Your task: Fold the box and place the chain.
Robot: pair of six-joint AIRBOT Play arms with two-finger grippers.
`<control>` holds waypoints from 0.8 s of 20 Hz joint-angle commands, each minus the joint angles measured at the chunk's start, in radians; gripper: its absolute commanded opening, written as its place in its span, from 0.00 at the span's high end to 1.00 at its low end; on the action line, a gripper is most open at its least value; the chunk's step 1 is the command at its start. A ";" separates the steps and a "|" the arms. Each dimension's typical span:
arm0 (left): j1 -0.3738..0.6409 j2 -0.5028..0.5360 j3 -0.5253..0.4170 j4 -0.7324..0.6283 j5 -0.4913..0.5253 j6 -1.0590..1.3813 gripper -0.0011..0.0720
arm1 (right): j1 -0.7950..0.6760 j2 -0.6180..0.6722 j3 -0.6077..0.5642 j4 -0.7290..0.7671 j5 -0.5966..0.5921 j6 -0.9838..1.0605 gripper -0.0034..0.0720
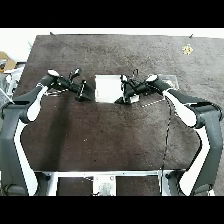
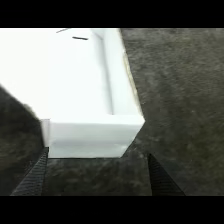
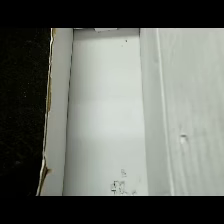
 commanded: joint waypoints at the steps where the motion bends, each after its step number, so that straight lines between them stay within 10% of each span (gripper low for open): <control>1: 0.002 -0.001 -0.023 0.003 -0.002 0.001 0.00 | 0.001 0.000 0.000 0.000 0.000 0.000 0.43; 16: -0.006 0.000 -0.040 -0.012 0.032 -0.030 0.01 | 0.001 0.000 0.000 0.000 0.000 0.000 0.43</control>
